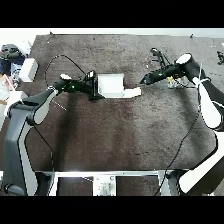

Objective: Fold the box and place the chain.

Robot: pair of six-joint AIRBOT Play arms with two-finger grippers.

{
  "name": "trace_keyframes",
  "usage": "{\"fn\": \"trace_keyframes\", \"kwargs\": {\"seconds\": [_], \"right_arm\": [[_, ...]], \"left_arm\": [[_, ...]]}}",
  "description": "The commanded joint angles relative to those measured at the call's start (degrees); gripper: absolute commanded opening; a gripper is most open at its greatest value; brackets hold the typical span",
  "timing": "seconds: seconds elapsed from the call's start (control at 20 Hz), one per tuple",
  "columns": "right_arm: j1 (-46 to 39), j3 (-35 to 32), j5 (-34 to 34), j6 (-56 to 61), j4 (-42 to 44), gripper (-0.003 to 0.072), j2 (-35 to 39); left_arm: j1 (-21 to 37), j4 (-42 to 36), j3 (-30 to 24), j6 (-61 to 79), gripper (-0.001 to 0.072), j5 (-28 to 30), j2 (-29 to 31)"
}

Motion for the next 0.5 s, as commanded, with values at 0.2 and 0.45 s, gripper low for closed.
{"fn": "trace_keyframes", "kwargs": {"seconds": [0.2,0.45], "right_arm": [[-2.89,-3.02,-0.20,12.57,0.46,0.0015,-5.38],[-1.20,-3.02,3.65,8.74,10.40,0.0016,-8.76]], "left_arm": [[0.02,0.00,0.02,0.02,0.0353,0.02,-0.02],[0.02,0.00,0.02,0.02,0.0353,0.02,-0.02]]}}
